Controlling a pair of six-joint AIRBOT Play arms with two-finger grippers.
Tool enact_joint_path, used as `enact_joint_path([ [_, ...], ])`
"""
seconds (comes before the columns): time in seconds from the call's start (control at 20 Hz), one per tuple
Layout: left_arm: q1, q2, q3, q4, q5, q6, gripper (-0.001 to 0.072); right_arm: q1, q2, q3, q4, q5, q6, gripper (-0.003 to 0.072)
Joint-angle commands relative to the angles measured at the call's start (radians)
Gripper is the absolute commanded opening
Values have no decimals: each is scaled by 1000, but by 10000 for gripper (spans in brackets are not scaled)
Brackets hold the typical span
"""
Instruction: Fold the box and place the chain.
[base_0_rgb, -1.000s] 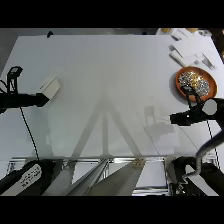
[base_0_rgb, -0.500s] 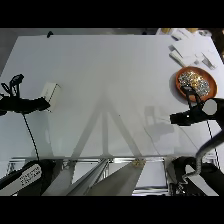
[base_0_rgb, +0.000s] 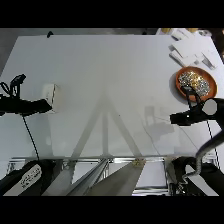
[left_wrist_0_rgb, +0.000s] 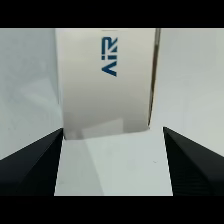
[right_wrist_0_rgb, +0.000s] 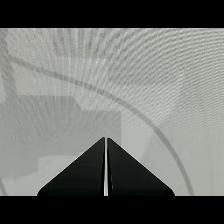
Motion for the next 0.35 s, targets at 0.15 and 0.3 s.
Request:
enact_joint_path([
  [0.15, -8, 42, 0, 6, -18, -3, 695, -1, 0, 0, 0, 0, 0, 21],
  [0.3, -8, 42, 0, 38, -4, -3, 695, -1, 0, 0, 0, 0, 0, 21],
])
